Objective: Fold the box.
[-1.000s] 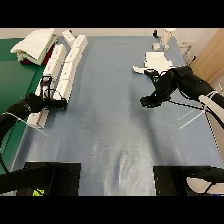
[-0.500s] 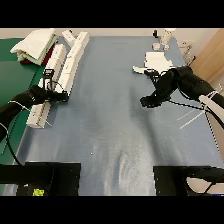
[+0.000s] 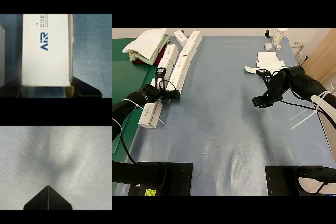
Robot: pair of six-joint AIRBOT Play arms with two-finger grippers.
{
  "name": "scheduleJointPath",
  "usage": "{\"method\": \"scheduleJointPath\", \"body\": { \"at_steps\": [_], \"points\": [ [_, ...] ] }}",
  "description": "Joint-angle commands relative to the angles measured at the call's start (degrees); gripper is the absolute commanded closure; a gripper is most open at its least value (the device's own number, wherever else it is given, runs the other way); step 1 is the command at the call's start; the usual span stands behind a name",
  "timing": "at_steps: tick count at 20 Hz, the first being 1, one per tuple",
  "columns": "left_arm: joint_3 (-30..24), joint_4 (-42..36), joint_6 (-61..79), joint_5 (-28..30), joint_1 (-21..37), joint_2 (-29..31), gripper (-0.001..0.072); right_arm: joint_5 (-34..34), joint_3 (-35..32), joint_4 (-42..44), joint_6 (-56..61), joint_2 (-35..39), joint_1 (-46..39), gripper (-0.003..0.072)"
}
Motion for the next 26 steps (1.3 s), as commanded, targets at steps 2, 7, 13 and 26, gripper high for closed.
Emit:
{"method": "scheduleJointPath", "body": {
  "at_steps": [2,7,13,26],
  "points": [
    [0.09,0.02,0.04,0.20,0.00,-0.07,0.0248,0.00,0.04,0.02,0.00,-0.07,0.02,0.0684],
    [0.09,0.02,0.04,0.17,-0.02,-0.07,0.0248,0.00,0.04,0.02,0.00,-0.04,0.02,0.0683],
    [0.09,0.04,0.02,0.17,0.00,-0.07,0.0033,0.00,0.04,0.02,0.00,-0.04,0.02,0.0683],
    [0.15,1.44,0.00,-22.95,6.05,15.12,0.0014,0.00,0.04,0.02,0.00,-0.04,0.02,0.0683]
  ]
}}
